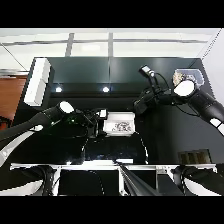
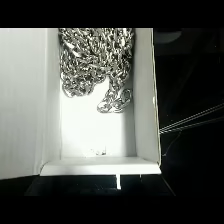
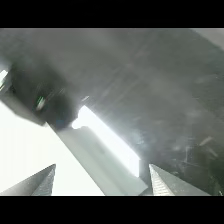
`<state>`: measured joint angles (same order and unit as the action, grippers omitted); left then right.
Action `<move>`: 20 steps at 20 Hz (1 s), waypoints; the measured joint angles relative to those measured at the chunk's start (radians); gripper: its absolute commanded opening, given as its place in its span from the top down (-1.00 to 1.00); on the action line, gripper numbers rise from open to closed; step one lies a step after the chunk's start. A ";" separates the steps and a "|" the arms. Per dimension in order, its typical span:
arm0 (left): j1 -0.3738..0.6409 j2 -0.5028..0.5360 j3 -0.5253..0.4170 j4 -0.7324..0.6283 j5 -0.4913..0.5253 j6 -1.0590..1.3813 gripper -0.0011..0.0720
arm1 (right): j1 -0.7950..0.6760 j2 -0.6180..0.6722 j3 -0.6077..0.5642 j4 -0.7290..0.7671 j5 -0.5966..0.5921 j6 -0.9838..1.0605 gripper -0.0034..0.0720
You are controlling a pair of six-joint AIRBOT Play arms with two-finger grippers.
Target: Fold the box and place the chain.
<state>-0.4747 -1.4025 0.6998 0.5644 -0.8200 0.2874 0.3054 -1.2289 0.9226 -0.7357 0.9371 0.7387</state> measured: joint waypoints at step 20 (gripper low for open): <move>-0.001 0.000 0.000 0.000 -0.002 0.000 -0.08 | 0.141 -0.005 -0.040 -0.101 0.131 -0.437 -0.47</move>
<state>-0.4759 -1.4025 0.6998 0.5644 -0.8219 0.2874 0.4465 -1.2339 0.8829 -0.8368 1.0683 0.3016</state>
